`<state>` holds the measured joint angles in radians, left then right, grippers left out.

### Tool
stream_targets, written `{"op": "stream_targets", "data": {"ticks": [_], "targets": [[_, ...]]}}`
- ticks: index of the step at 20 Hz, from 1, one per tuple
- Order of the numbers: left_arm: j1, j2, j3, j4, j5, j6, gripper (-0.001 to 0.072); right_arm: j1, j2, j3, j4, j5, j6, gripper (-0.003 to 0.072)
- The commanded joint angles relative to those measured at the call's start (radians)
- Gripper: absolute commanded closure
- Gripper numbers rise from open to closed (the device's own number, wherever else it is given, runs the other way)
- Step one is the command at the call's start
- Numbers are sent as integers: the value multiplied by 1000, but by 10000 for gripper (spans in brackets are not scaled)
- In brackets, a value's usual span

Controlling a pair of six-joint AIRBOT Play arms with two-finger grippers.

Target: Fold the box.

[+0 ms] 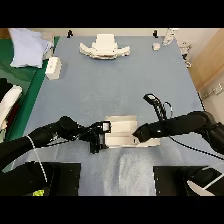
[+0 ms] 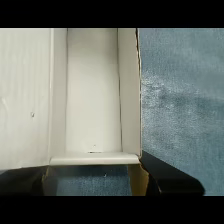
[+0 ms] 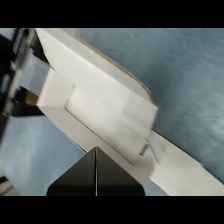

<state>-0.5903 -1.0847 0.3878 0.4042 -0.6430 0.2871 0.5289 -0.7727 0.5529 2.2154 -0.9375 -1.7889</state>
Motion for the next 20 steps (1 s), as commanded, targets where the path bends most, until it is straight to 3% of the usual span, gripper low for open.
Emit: {"op": "stream_targets", "data": {"ticks": [1, 6, 10, 20], "targets": [[0, 0, 0, 0, 0, 0, 235, 63, -113, 22, 219, 272, 125, 684], [0, 0, 0, 0, -1, 0, 235, -10, -345, 133, 211, 306, 125, 683], [0, 0, 0, 0, -1, 0, 235, -22, -460, 153, 208, 242, 124, 683], [0, 0, 0, 0, 0, 0, 235, -3, -513, 153, 171, 185, 121, 684]]}}
